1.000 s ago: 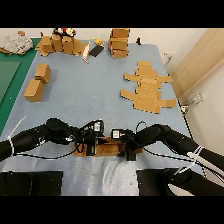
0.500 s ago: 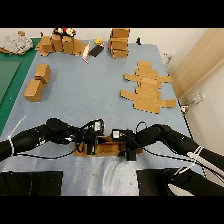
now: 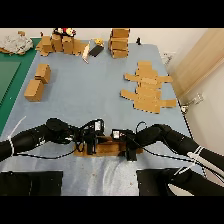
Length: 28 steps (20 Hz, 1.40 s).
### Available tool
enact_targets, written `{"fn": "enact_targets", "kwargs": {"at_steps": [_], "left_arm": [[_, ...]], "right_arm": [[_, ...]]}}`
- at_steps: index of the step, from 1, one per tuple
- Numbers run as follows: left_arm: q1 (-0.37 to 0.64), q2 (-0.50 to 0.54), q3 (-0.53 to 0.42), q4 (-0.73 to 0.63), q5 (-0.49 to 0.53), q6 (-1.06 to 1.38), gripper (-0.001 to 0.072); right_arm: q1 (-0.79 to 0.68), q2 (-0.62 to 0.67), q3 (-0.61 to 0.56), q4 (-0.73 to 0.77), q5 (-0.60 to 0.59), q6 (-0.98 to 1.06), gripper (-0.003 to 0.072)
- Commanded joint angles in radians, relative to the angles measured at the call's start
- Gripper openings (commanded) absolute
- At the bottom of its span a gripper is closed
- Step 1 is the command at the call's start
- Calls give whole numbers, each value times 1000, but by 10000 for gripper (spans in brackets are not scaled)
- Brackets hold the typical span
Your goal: Fold the box.
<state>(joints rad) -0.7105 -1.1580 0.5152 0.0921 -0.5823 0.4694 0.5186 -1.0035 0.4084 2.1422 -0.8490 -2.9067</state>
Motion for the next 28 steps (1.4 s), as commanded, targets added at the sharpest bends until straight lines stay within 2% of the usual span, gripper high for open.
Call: {"fn": "enact_targets", "kwargs": {"at_steps": [1,5,6,7,8,10,12,14,15,16,17,18,20,21,23,25,26,28], "left_arm": [[1,1,2,-15,0,-50,310],[2,3,2,-10,6,-77,314],[4,10,2,-5,8,-96,379],[12,23,2,-2,16,-149,532],[24,42,2,16,37,-233,530],[65,101,2,186,34,-414,531],[113,170,2,461,-17,-629,531],[144,254,2,760,-166,-870,530],[145,296,2,867,-253,-962,528],[145,337,2,942,-344,-1083,473],[145,369,2,955,-441,-1203,220],[142,394,2,948,-542,-1289,9],[117,418,-10,881,-652,-1505,9],[96,418,-22,797,-644,-1586,10],[31,401,-47,587,-540,-1598,9],[-26,361,-53,441,-362,-1592,10],[-42,334,-53,401,-290,-1585,10],[-43,281,-53,371,-248,-1584,10]], "right_arm": [[0,-1,-1,0,2,0,497],[0,-1,0,0,2,0,498],[0,-1,0,0,3,0,497],[0,-1,-1,0,2,0,497],[0,-1,-1,0,2,0,497],[0,-1,-1,0,2,0,497],[0,-1,0,0,2,0,499],[0,-1,-1,0,2,0,499],[0,-1,0,0,2,0,499],[0,-1,0,0,2,0,499],[0,-1,0,0,2,0,498],[0,-1,0,0,2,0,499],[0,-1,0,0,2,0,498],[0,-1,0,0,2,0,499],[0,-1,0,0,2,0,499],[0,-1,0,0,2,0,498],[0,-1,0,1,2,0,499],[0,-1,0,2,2,0,499]]}}
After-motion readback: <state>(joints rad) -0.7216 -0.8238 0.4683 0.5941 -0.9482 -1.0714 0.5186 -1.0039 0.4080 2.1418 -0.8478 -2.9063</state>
